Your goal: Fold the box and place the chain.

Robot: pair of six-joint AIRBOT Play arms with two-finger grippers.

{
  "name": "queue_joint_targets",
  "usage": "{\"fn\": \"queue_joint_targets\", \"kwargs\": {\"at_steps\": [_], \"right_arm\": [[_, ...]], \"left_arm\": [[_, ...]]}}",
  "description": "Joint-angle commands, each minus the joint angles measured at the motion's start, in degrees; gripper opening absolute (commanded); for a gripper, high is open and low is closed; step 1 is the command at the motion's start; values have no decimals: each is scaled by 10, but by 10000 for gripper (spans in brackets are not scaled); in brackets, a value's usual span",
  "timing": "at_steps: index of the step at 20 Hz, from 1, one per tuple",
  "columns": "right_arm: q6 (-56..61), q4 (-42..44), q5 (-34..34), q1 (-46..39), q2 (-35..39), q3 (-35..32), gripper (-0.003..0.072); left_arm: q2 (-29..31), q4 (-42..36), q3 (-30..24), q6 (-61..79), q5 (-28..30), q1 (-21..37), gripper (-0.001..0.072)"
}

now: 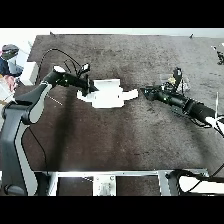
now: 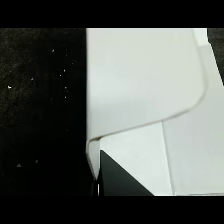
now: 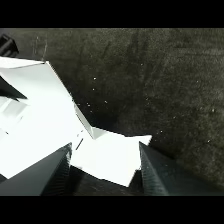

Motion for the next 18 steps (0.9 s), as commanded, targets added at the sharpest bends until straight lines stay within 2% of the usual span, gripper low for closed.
{"fn": "queue_joint_targets", "kwargs": {"at_steps": [1, 4, 7, 8, 9, 11, 14, 18], "right_arm": [[-62, -18, 19, 0, 0, 4, 490], [-66, -101, 31, 22, 0, 42, 491], [-64, -256, -8, 89, 0, 96, 494], [-64, -302, -21, 113, 0, 109, 587], [-64, -342, -38, 135, 0, 117, 638], [-64, -409, -76, 175, -1, 120, 638], [-49, -428, -81, 203, -30, 131, 638], [1, -480, -18, 215, -102, 193, 637]], "left_arm": [[0, 8, -1, 0, 4, 0, 12], [0, 6, -1, 0, 4, 0, 12], [0, 6, -1, 0, 4, 0, 12], [0, 6, -1, 0, 4, 0, 12], [0, 6, -1, 0, 4, 0, 12], [0, 6, -1, 0, 5, 0, 12], [0, 5, 0, 0, 7, 0, 12], [0, 5, 0, 1, 9, 0, 12]]}}
